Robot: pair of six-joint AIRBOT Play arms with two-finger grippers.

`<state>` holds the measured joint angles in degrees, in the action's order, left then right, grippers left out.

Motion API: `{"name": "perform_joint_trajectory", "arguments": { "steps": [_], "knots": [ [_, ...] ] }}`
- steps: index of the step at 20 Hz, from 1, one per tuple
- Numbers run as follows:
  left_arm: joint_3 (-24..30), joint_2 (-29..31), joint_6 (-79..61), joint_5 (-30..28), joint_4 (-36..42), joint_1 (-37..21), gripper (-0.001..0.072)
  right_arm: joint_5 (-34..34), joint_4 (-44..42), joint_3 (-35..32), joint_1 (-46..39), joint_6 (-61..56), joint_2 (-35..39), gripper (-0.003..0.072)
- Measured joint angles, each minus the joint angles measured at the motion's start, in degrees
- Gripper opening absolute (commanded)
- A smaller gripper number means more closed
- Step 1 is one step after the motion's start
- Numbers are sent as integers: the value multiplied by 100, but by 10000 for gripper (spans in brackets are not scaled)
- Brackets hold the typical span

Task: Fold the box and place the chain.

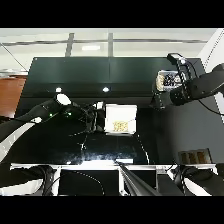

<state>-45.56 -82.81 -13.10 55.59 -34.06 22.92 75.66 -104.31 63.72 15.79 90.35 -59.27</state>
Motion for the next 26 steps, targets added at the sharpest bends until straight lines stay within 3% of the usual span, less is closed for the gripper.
{"name": "perform_joint_trajectory", "arguments": {
  "steps": [2, 10, 18, 26],
  "knots": [
    [0, 0, 2, -17, 17, 0, 715, -44, -28, -282, 0, -138, -24, 26],
    [0, 0, 17, 31, -15, 0, 715, -828, -826, -1327, 24, -579, -542, 23],
    [0, 0, 0, 146, -42, 0, 716, -901, -1021, -1464, 457, -859, -1279, 23],
    [9, 0, 4, 129, -37, 48, 716, -1051, -1165, -1547, 671, -953, -1408, 23]
  ]
}}
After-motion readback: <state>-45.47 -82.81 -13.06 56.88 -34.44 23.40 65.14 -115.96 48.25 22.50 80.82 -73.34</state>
